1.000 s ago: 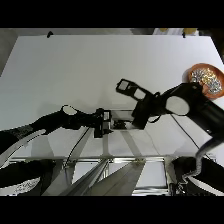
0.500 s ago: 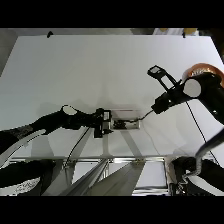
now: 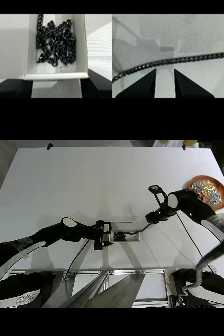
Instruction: Fold the box and place the chain.
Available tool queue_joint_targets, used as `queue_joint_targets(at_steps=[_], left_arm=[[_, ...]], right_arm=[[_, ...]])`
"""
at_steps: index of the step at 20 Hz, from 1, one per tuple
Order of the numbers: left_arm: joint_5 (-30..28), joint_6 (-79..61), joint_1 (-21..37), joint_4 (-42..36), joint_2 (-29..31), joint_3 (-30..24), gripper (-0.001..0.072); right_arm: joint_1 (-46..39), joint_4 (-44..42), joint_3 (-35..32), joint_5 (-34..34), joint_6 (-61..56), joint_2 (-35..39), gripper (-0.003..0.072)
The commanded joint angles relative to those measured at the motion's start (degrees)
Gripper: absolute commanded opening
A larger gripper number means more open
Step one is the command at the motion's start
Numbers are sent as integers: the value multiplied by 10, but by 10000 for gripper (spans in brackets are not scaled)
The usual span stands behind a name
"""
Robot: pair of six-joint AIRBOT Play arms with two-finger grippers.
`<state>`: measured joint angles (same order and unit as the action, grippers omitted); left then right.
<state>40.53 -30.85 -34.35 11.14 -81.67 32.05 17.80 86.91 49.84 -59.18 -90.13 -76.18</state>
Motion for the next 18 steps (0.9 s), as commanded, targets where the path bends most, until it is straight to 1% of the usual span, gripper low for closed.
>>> queue_joint_targets(at_steps=[1,8,10,16,17,18], left_arm=[[0,0,0,0,0,0,133],[0,0,0,0,0,0,133],[0,0,0,0,0,0,133],[0,0,0,0,0,0,133],[0,0,0,0,0,0,133],[0,0,0,0,0,0,133]], right_arm=[[-1,3,0,16,-16,-26,256],[-1,23,-1,16,-48,-31,252],[-1,24,-1,16,-48,-31,220],[-1,24,-1,-2,-55,-50,216],[-1,24,-1,-3,-54,-53,187],[0,24,-1,-5,-42,-52,28]])
